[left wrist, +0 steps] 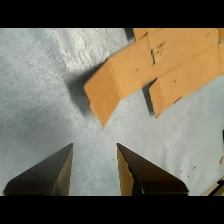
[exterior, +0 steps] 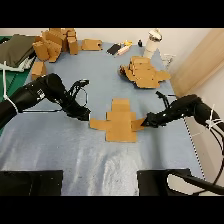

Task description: Fold the box.

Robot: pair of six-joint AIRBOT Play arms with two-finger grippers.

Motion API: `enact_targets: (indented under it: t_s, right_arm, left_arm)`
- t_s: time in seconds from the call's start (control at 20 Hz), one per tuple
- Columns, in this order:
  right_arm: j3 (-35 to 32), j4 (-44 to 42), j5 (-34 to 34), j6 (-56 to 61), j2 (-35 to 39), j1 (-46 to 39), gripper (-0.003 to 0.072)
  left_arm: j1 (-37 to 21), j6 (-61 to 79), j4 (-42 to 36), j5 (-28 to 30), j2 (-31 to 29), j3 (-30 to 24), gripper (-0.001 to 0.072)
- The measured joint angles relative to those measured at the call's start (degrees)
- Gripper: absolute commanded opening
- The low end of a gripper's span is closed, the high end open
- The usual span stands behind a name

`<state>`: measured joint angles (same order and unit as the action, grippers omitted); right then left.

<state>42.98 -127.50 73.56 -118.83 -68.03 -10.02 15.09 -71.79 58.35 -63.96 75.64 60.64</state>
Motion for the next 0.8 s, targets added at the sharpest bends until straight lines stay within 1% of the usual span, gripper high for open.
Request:
enact_targets:
  t_s: [0.25, 0.3, 0.35, 0.4, 0.45, 0.5, 0.65, 0.8]
  right_arm:
    - [-2.27, 0.52, -3.93, 1.44, 1.77, 4.11, 0.0219]
    - [-2.43, 0.59, -4.31, 1.62, 1.77, 4.52, 0.0138]
    - [-2.56, 0.52, -4.46, 1.66, 1.73, 4.76, 0.01]
    - [-2.62, 0.39, -4.7, 1.86, 1.57, 5.01, 0.0094]
    - [-2.67, 0.24, -4.83, 1.84, 1.38, 5.16, 0.0019]
    - [-2.71, 0.02, -5.27, 1.86, 1.16, 5.31, 0.0004]
    - [-2.78, -0.66, -5.77, 0.66, 0.57, 7.08, 0.0001]
    - [-3.02, -1.75, -9.16, -3.23, 0.81, 12.22, 0.0]
  left_arm:
    - [-1.2, 1.95, -0.63, -2.89, 0.0, 0.0, 0.0419]
    - [-1.44, 2.47, -0.83, -3.28, 0.0, 0.0, 0.0419]
    - [-1.84, 3.19, -1.27, -3.54, 0.0, 0.0, 0.042]
    - [-2.32, 3.93, -1.92, -3.87, 0.0, 0.0, 0.042]
    - [-3.04, 4.83, -2.93, -4.37, 0.0, 0.0, 0.042]
    - [-3.91, 5.84, -4.02, -4.72, 0.0, 0.0, 0.042]
    - [-7.52, 9.11, -8.41, -6.54, 0.0, 0.0, 0.042]
    - [-11.63, 11.93, -10.95, -8.33, -0.02, 0.0, 0.042]
